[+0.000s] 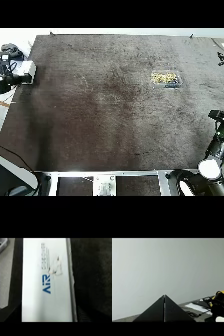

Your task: Fold the box and place the chain.

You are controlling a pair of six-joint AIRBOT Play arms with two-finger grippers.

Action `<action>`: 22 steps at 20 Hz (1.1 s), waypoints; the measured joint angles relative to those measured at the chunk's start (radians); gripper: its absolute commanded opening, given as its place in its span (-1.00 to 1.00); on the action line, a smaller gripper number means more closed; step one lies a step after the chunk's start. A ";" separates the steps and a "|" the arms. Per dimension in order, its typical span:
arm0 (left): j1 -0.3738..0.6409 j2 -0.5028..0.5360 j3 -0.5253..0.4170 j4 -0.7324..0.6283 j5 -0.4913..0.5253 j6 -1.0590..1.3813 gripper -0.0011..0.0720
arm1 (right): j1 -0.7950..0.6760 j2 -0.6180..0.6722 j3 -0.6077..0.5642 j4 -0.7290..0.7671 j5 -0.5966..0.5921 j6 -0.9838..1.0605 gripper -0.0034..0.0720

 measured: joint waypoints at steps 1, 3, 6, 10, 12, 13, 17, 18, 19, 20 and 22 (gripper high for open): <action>0.000 0.016 0.002 0.000 -0.001 0.000 0.91 | 0.000 0.000 0.000 0.000 0.000 0.000 -0.87; 0.001 0.065 0.004 0.000 -0.005 0.000 0.91 | 0.000 0.000 0.000 0.000 0.000 0.000 -0.87; 0.001 0.159 0.006 -0.001 -0.045 0.000 -0.10 | 0.000 0.000 0.000 0.000 0.000 0.000 -0.87; 0.001 0.330 0.006 -0.037 -0.136 -0.036 -0.96 | 0.000 0.000 0.000 0.000 0.000 0.000 -0.87; 0.001 0.422 0.002 -0.094 -0.169 -0.043 -0.96 | 0.000 0.000 0.000 0.000 0.000 0.000 -0.87; 0.001 0.472 -0.006 -0.130 -0.176 -0.042 -0.96 | 0.000 0.000 0.000 0.000 0.000 0.000 -0.87; -0.008 0.712 -0.144 -0.249 -0.146 0.029 -0.96 | 0.000 0.000 0.000 0.000 0.000 0.000 -0.87; -0.013 0.786 -0.211 -0.274 -0.121 0.054 -0.96 | 0.000 0.000 0.000 0.000 0.000 0.000 -0.87; -0.015 0.858 -0.283 -0.299 -0.093 0.082 -0.96 | 0.000 0.000 0.000 0.000 0.000 0.000 -0.87; -0.021 0.939 -0.370 -0.334 -0.054 0.119 -0.96 | 0.000 0.000 0.000 0.000 0.000 0.000 -0.87; -0.026 1.100 -0.547 -0.408 0.021 0.196 -0.96 | 0.000 0.000 0.000 0.000 0.000 0.000 -0.87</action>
